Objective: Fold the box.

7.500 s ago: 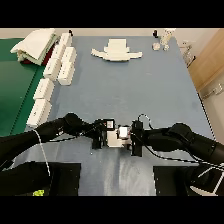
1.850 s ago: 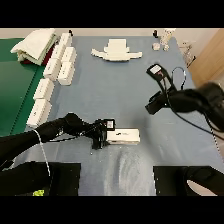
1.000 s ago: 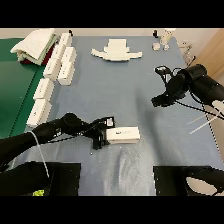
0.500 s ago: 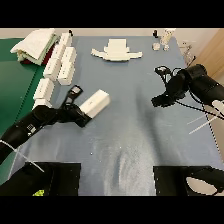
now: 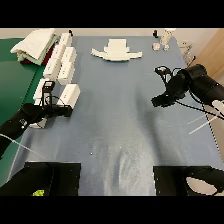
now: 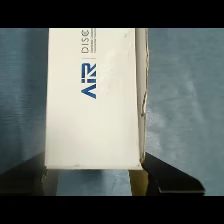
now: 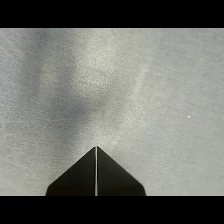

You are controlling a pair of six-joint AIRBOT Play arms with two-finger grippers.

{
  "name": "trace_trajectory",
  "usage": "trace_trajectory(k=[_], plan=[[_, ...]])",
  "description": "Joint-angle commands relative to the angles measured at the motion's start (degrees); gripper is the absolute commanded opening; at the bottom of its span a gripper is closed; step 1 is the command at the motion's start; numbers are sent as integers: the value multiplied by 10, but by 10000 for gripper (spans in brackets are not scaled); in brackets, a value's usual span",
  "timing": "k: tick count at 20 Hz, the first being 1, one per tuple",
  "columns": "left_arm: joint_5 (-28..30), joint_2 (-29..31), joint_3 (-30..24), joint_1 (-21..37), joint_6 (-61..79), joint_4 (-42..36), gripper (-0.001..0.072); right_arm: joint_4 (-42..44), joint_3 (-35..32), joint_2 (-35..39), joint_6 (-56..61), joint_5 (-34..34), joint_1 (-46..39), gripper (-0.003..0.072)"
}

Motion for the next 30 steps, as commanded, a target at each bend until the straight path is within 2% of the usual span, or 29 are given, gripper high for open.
trace_trajectory(k=[1,5,10,16,21,30], plan=[[30,-10,0,40,-10,10,511,0,0,0,0,0,0,16],[45,-16,0,55,-10,44,511,0,0,0,0,0,0,16],[60,-72,19,55,-9,46,511,0,0,0,0,0,0,16],[50,-131,110,55,-8,46,511,0,0,0,0,0,0,16],[-18,-221,210,51,-8,46,511,0,0,0,0,0,0,16],[-20,-301,331,43,-28,46,511,0,0,0,0,0,0,16]])
